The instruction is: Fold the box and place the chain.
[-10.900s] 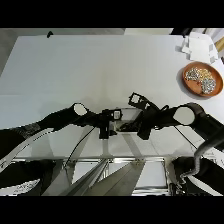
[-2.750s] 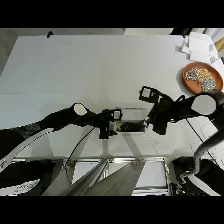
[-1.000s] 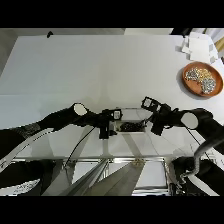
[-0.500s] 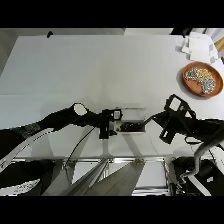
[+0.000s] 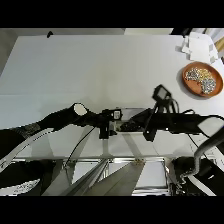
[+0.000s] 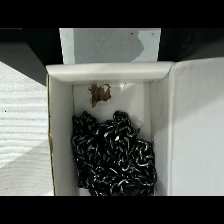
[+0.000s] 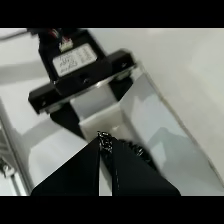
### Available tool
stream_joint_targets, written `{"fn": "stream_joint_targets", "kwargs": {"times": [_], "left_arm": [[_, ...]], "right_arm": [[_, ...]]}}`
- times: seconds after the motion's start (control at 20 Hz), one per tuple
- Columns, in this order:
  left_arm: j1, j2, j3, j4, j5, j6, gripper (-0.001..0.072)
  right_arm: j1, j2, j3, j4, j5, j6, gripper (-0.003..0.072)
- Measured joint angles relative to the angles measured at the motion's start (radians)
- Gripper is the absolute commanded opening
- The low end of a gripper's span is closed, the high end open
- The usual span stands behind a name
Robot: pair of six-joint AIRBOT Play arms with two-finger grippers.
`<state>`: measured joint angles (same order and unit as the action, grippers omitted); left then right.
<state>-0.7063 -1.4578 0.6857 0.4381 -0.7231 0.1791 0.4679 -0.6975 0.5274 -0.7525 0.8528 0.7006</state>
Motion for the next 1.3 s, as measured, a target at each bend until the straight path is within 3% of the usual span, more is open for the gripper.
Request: {"fn": "stream_joint_targets", "kwargs": {"times": [0.1, 0.35, 0.6, 0.85, 1.05, 1.3], "left_arm": [[0.0, 0.0, 0.0, 0.0, 0.0, 0.0, 0.0079], [0.0, 0.0, 0.0, 0.0, 0.0, 0.0, 0.0079], [0.0, 0.0, 0.0, 0.0, 0.0, 0.0, 0.0079], [0.0, 0.0, 0.0, 0.0, 0.0, 0.0, 0.0079], [0.0, 0.0, 0.0, 0.0, 0.0, 0.0, 0.0079], [0.0, 0.0, 0.0, 0.0, 0.0, 0.0, 0.0079]], "right_arm": [[0.046, -0.085, 0.0, -0.024, -0.006, -0.01, 0.0028], [0.093, -0.214, 0.0, -0.049, -0.047, -0.015, 0.0205], [0.081, -0.241, 0.055, -0.062, 0.008, -0.018, 0.0199], [-0.037, -0.246, 0.25, -0.134, 0.125, -0.039, 0.0197], [-0.117, -0.269, 0.323, -0.19, 0.063, -0.071, 0.0196], [-0.126, -0.39, 0.342, -0.23, 0.054, -0.099, 0.0199]]}}
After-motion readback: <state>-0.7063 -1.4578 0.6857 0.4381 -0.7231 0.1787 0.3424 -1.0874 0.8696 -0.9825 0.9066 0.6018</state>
